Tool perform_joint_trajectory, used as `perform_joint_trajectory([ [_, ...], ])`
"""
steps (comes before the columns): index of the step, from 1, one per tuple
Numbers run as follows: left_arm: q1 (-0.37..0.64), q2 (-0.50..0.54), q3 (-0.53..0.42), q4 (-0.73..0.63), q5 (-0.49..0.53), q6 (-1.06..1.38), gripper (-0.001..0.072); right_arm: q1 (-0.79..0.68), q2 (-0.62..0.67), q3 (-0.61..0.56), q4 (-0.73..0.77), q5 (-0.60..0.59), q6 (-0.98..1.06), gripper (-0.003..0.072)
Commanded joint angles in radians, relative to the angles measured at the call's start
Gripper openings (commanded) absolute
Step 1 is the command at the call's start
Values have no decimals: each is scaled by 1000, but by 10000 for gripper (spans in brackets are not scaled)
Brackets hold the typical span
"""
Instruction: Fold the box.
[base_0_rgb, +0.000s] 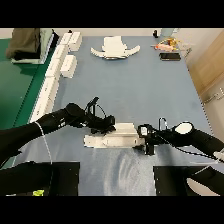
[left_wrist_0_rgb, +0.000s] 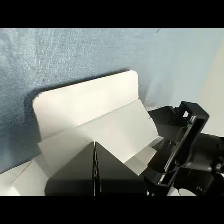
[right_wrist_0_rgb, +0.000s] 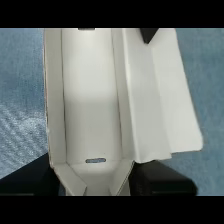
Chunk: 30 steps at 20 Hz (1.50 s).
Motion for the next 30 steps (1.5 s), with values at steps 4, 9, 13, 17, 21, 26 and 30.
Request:
perform_joint_trajectory([
  [4, 100, 139, 66, 8, -193, 127, 15, -1, 1, 1, 0, 0, 0, 508],
  [9, 179, 335, 66, 211, -344, 147, 15, -1, 1, 1, 0, 0, 0, 508],
  [13, 151, 402, 65, 298, -389, 317, 15, -1, 1, 1, 0, 0, 0, 508],
  [17, 70, 417, 56, 446, -417, 669, 16, -1, 1, 1, 0, 0, 0, 508],
  [21, 135, 411, -64, 417, -321, 963, 720, -1, 1, 1, 0, -1, 0, 508],
  [26, 131, 411, -172, 398, -225, 1149, 720, -1, 1, 1, 0, -1, 0, 508],
  [30, 93, 407, -239, 344, -210, 1330, 720, -1, 1, 1, 0, -1, 0, 508],
])
